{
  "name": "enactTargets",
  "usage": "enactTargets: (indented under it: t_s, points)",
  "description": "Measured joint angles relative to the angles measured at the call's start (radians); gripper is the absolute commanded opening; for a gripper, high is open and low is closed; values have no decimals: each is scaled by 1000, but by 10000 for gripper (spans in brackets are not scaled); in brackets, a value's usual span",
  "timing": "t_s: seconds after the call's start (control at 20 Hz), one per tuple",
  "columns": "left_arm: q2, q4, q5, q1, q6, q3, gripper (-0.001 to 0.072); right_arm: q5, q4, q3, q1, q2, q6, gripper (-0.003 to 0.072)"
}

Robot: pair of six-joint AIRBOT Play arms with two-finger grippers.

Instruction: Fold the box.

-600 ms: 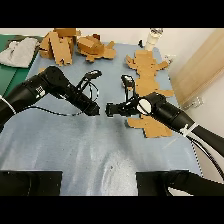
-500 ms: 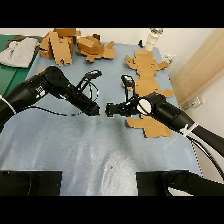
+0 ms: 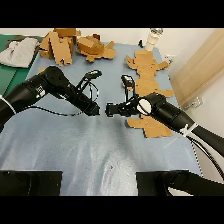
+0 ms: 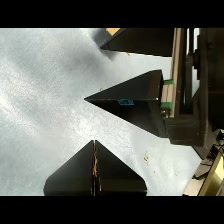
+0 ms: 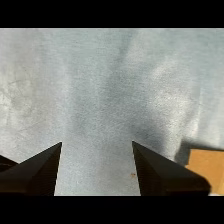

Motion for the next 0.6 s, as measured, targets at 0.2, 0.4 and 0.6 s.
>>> enactTargets:
  t_s: [0.2, 0.4, 0.6]
  points:
    - [0, 0, 8, 0, 0, 0, 14, -19, 10, 0, 0, -1, 1, 706]
    - [0, -4, 61, 0, 0, 0, 15, -55, 113, 0, 5, -2, 3, 690]
    - [0, -27, 80, 1, 0, 0, 14, -83, 171, 2, -6, -28, 12, 690]
